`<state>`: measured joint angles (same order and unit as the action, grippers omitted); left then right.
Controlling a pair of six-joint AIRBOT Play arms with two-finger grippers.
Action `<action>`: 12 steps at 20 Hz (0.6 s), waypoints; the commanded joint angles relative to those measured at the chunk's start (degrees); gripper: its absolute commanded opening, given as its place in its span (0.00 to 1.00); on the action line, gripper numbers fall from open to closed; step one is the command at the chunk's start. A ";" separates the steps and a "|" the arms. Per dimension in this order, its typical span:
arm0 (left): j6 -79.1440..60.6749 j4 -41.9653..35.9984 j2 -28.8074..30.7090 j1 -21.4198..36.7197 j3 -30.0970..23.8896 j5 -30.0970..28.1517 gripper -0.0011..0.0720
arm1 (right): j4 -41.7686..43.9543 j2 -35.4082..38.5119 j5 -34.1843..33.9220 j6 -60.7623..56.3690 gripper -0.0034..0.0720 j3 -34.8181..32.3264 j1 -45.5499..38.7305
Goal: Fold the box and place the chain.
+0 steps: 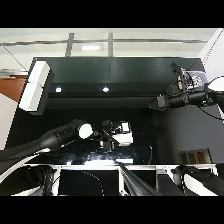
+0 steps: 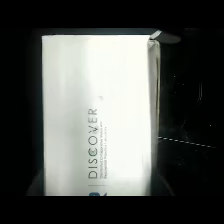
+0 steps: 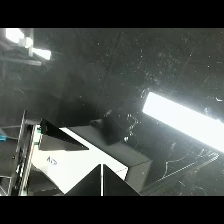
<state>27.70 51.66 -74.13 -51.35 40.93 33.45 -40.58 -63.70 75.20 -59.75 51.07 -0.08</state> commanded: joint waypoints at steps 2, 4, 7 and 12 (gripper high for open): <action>7.63 5.57 0.57 0.02 0.07 -0.33 0.47 | 0.02 0.04 0.15 -0.04 0.09 0.04 -0.04; 16.46 12.41 2.54 1.70 0.07 1.20 0.39 | 0.02 0.04 0.28 -0.04 0.09 0.04 -0.04; 24.83 20.28 7.82 7.67 0.04 7.78 0.39 | 0.02 0.04 0.24 -0.04 0.09 0.04 -0.07; 29.92 23.34 17.33 26.12 -0.57 22.49 0.39 | 0.02 0.04 0.24 -0.02 0.09 0.04 -0.04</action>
<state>52.99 71.96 -61.73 -34.76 40.77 47.05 -40.58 -63.70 75.44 -59.77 51.07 -0.12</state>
